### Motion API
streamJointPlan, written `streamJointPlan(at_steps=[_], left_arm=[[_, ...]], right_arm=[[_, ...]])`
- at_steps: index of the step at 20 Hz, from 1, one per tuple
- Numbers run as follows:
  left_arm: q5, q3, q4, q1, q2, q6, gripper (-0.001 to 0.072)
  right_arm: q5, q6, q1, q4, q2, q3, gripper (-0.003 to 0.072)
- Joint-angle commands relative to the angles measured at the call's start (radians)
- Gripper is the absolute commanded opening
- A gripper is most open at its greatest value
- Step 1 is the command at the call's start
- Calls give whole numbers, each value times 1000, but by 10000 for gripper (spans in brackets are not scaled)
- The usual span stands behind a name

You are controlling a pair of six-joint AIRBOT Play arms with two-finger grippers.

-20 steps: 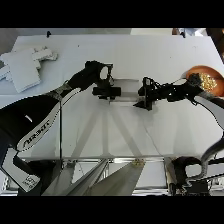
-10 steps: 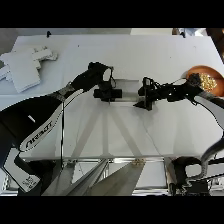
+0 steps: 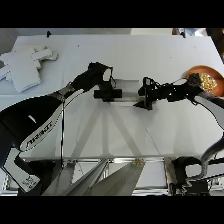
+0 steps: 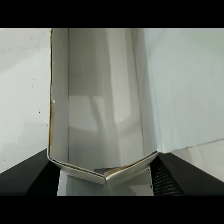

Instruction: Fold the box and place the chain.

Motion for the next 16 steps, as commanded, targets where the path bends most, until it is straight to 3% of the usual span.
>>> streamJointPlan(at_steps=[1, 3, 8, 16], left_arm=[[17, 1, -30, 0, 0, 0, 173], [26, 1, -36, 0, 2, 27, 240], [29, 1, -45, 19, 31, 123, 241], [8, 0, -140, 142, 130, 354, 240]], right_arm=[[4, 1, 0, 4, 0, 0, 518], [4, 1, 0, 4, 0, 0, 518], [4, 1, 0, 4, 0, 0, 518], [4, 1, 0, 4, 0, 0, 518]])
